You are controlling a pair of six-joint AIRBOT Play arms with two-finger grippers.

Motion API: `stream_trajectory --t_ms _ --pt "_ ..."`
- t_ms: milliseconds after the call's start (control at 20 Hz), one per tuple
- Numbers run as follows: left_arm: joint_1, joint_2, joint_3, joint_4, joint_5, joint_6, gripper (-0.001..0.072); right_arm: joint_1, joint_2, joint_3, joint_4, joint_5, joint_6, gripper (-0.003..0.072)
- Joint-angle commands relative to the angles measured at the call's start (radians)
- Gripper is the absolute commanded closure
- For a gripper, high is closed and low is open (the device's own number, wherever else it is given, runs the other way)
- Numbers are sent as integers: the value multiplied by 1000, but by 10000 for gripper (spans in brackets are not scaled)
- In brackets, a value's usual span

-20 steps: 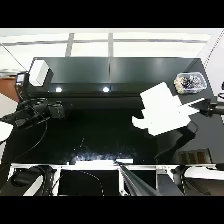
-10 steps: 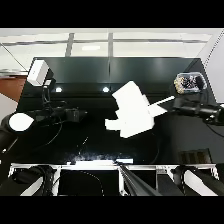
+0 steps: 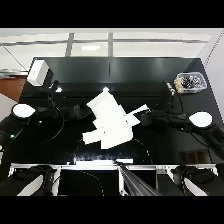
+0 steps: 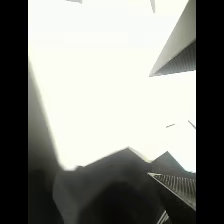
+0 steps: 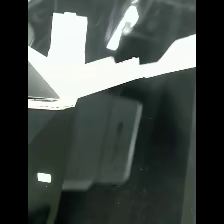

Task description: Fold the box and place the chain.

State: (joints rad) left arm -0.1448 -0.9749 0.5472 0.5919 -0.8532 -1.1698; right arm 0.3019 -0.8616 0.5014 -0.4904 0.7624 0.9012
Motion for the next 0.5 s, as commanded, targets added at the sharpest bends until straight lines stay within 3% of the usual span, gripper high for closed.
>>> stream_trajectory --t_ms 0,200,450 --pt "115 -37 -1 -59 -188 128 7 88 13 -13 -69 -76 -1 634" --pt "183 -85 -1 -69 -301 228 7 93 26 -50 -66 -106 -20 635" --pt "195 -85 -2 -73 -307 267 6 93 142 -167 -45 -211 -32 635"
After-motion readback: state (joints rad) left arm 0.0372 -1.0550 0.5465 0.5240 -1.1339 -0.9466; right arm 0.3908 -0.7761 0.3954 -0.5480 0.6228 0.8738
